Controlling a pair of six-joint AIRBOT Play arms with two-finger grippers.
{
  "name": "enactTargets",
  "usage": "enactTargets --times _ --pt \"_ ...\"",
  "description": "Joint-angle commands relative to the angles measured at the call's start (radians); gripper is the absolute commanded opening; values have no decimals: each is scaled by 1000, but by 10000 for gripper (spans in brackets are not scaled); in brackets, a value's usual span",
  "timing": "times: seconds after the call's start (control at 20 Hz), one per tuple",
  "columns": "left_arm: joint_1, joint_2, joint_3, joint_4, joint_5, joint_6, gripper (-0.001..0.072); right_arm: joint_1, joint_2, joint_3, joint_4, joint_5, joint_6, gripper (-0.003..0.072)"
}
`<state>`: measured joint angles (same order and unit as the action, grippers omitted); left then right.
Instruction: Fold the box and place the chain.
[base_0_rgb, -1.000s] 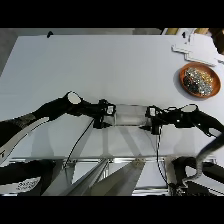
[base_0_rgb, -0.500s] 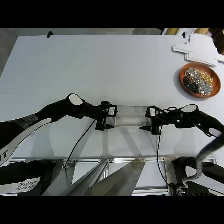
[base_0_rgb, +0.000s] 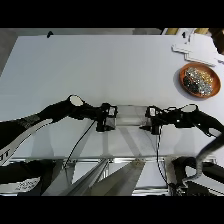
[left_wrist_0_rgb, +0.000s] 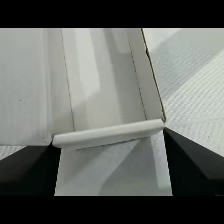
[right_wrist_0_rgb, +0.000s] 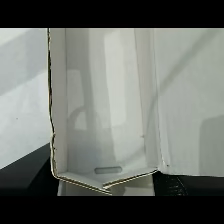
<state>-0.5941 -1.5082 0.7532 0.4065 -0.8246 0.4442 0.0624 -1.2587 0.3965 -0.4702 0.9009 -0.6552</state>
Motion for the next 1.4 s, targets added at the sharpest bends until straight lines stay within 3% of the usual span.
enactTargets --times 0.0,0.55,1.35 --pt "-2 -14 0 -7 -2 0 701 1 1 0 0 0 -1 458" --pt "-23 -32 0 -78 44 2 700 1 1 0 0 0 -1 458" --pt "-27 -51 0 -78 38 2 695 1 0 0 0 0 -1 458"
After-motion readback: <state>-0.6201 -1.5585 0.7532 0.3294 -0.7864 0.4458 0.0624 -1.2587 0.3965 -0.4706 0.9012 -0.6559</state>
